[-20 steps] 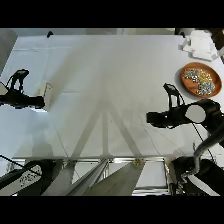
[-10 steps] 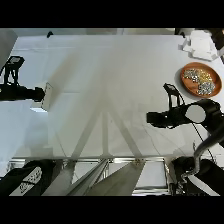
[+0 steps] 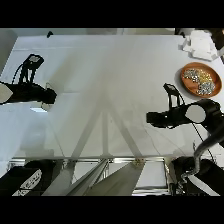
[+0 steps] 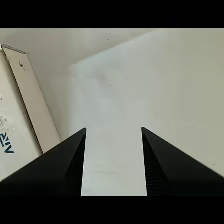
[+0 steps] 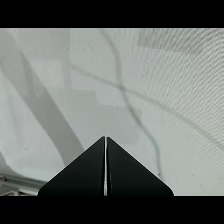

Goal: Fold the box and place the chain.

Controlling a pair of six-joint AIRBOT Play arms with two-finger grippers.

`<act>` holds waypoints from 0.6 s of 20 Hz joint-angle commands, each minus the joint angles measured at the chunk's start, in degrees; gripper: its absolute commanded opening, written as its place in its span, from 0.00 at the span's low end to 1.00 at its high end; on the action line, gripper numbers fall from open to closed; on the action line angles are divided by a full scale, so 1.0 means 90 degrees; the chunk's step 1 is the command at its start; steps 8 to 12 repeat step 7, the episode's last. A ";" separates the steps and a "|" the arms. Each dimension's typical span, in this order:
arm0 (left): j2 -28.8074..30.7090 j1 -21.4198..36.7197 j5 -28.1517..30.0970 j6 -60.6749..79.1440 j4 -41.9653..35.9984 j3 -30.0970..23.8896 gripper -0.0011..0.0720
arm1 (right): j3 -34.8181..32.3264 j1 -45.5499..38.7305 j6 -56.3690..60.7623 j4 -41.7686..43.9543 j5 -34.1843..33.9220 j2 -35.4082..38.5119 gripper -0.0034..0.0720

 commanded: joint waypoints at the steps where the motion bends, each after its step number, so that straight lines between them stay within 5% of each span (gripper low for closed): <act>1: 0.0007 -0.0080 -0.0036 -0.0002 -0.0053 0.0002 0.51 | 0.0007 0.0002 0.0000 0.0000 0.0002 0.0000 0.07; 4: 0.0007 -0.0078 -0.0039 0.0000 -0.0056 0.0002 0.53 | 0.0007 0.0002 0.0000 0.0000 0.0000 0.0000 0.07; 7: 0.0007 -0.0078 -0.0041 0.0000 -0.0053 0.0002 0.65 | 0.0007 0.0002 0.0000 0.0000 0.0002 0.0000 0.07; 12: 0.0007 -0.0078 -0.0041 0.0000 -0.0053 0.0002 0.65 | 0.0007 0.0002 0.0000 0.0000 0.0002 0.0000 0.07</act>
